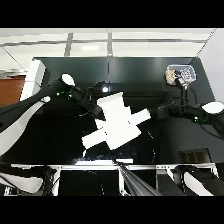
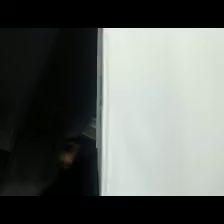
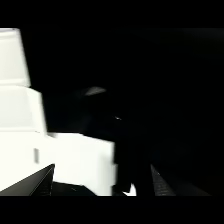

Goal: Fold the box and place the chain.

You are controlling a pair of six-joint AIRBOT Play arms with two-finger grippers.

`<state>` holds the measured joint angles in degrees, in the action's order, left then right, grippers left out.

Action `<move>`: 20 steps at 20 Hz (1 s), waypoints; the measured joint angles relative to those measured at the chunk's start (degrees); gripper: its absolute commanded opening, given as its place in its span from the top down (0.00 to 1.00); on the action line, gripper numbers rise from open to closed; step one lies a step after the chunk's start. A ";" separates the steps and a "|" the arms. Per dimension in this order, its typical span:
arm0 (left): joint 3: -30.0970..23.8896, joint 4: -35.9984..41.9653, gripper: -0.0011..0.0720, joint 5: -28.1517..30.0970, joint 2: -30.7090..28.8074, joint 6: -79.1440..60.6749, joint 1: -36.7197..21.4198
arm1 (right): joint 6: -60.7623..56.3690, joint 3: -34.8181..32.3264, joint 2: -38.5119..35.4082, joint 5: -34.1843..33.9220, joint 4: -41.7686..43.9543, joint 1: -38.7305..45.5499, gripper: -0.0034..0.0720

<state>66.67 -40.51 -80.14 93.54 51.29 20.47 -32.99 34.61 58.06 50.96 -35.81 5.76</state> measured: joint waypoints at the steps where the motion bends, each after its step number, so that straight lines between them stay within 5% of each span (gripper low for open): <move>1: -1.20 -0.13 0.95 1.62 -2.16 -1.49 0.63 | -0.02 1.53 -0.02 0.90 -2.73 0.59 0.04; 8: -8.50 -1.95 0.95 16.70 -11.41 -22.16 3.67 | -0.13 5.49 -0.02 2.60 -11.19 2.67 0.04; 14: -9.40 -5.11 0.95 25.64 -10.60 -38.10 6.43 | 5.97 4.04 0.00 4.22 -11.30 1.05 0.04; 20: -9.53 -9.20 0.95 27.96 -7.63 -41.22 8.04 | 17.94 0.31 0.15 6.23 -11.23 -5.60 0.04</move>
<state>57.14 -49.71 -52.18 85.91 10.07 28.51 -15.05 34.92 58.22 57.19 -47.05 0.16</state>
